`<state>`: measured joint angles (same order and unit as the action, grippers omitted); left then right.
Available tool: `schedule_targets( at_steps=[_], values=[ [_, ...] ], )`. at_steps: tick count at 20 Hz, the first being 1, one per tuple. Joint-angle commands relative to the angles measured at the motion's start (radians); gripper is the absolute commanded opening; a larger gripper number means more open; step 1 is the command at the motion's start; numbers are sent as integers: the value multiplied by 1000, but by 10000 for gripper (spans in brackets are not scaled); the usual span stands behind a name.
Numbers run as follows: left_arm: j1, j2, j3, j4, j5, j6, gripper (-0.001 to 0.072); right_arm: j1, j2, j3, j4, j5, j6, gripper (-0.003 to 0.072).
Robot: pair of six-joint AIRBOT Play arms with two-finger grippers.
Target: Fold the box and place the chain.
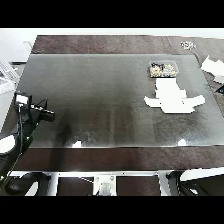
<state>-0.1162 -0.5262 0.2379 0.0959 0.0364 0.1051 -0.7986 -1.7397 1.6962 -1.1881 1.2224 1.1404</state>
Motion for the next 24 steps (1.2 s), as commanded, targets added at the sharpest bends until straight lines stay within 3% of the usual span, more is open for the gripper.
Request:
schedule_targets(
  at_steps=[1,3,8,12,24],
  values=[
    [1,0,0,0,0,0,22,-8,-197,233,-41,225,0,526],
    [1,0,0,0,0,0,22,-8,-267,298,-11,281,-21,524],
    [1,0,0,0,0,0,23,1,-337,300,76,357,-53,524],
    [1,0,0,0,0,0,22,26,-342,298,182,387,-87,524],
    [1,0,0,0,0,0,22,-5,-326,358,233,428,-68,535]
  ],
)
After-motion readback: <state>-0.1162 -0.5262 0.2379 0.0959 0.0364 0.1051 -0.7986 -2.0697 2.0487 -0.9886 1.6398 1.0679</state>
